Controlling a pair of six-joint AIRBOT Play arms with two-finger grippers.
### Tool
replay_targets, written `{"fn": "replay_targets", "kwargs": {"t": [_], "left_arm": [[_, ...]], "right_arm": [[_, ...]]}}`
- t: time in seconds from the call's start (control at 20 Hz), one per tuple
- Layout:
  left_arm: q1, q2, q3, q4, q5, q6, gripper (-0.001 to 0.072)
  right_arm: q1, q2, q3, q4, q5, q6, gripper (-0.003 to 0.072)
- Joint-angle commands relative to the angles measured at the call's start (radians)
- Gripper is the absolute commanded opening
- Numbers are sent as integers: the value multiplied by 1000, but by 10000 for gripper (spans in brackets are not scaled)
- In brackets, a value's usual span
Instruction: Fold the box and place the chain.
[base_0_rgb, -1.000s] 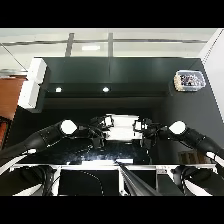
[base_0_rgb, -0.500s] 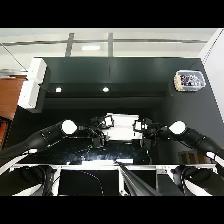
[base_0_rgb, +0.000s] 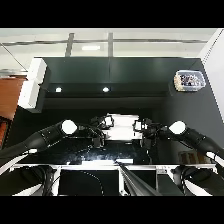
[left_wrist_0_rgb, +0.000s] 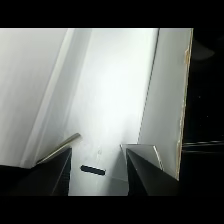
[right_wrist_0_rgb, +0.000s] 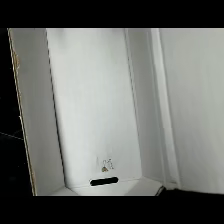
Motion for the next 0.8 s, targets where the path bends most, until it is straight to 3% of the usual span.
{"fn": "replay_targets", "kwargs": {"t": [0.0,0.15,0.2,0.3,0.55,0.75], "left_arm": [[0,2,0,0,0,0,444],[2,17,6,1,-4,-24,448],[5,30,7,6,-11,-42,338],[35,76,7,64,-65,-101,35],[211,248,6,335,-300,-457,23],[467,317,6,539,-458,-948,24]], "right_arm": [[0,0,-1,0,0,0,536],[0,0,-1,0,0,0,536],[0,0,-1,0,0,0,536],[0,0,-1,0,0,0,536],[0,0,-1,0,0,0,536],[0,0,-1,0,0,0,537]]}}
